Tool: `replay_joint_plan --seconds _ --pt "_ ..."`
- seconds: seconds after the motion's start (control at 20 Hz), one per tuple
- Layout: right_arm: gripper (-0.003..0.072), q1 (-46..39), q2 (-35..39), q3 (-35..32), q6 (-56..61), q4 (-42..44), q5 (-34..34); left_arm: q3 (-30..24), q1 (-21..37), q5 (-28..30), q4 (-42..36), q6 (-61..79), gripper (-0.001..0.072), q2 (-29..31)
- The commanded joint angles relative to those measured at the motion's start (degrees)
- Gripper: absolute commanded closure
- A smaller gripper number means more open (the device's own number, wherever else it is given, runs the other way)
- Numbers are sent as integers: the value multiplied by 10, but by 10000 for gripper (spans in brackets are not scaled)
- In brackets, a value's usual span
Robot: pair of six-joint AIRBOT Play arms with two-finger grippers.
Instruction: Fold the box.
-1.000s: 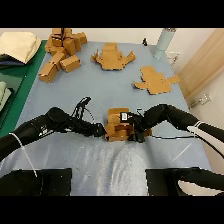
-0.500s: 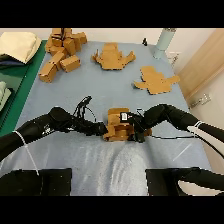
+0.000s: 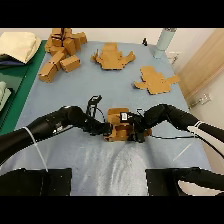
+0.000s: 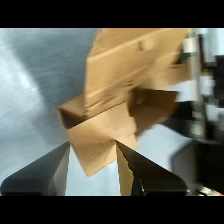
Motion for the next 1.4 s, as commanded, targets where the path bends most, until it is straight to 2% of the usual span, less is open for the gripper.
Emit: replay_joint_plan --seconds 0.0,0.2,0.45,0.7,1.05,1.35 --pt "89 0 0 0 0 0 0 40 -53 -39 176 -229 260 -18" --pt "88 0 0 0 0 0 0 66 -97 -42 227 -360 260 -21" --pt "89 0 0 0 0 0 0 135 -135 -124 313 -468 260 -73" --pt "89 0 0 0 0 0 0 209 -135 -189 313 -478 260 -148" --pt "89 0 0 0 0 0 0 220 -135 -206 330 -498 260 -184" --pt "89 0 0 0 0 0 0 279 -137 -285 352 -478 261 -233"
